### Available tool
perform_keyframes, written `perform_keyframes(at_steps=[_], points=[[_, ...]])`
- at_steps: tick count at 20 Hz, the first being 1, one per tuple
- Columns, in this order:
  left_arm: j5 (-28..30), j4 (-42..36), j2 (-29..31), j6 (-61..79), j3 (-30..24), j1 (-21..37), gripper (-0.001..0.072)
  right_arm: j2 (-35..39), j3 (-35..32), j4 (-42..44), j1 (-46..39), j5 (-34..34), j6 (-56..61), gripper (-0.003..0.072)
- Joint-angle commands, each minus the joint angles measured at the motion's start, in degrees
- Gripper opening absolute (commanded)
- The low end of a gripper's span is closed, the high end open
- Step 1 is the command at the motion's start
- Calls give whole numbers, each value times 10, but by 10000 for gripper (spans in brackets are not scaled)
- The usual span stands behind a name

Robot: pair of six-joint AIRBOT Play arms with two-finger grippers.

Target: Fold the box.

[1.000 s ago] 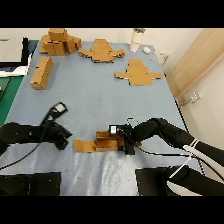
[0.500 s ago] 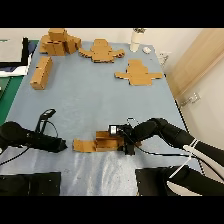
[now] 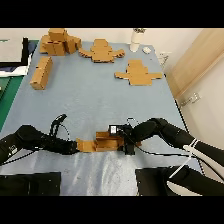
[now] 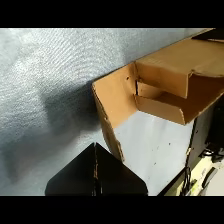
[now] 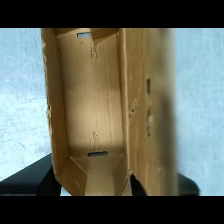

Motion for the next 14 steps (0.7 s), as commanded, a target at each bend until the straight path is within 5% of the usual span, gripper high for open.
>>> perform_keyframes(at_steps=[1, 14], points=[[40, -45, -11, 24, -9, -14, 11, 0, 0, 0, 0, 0, 0, 514], [35, -200, -11, 125, -5, -56, 14, 0, 0, 0, 0, 0, 0, 514]])
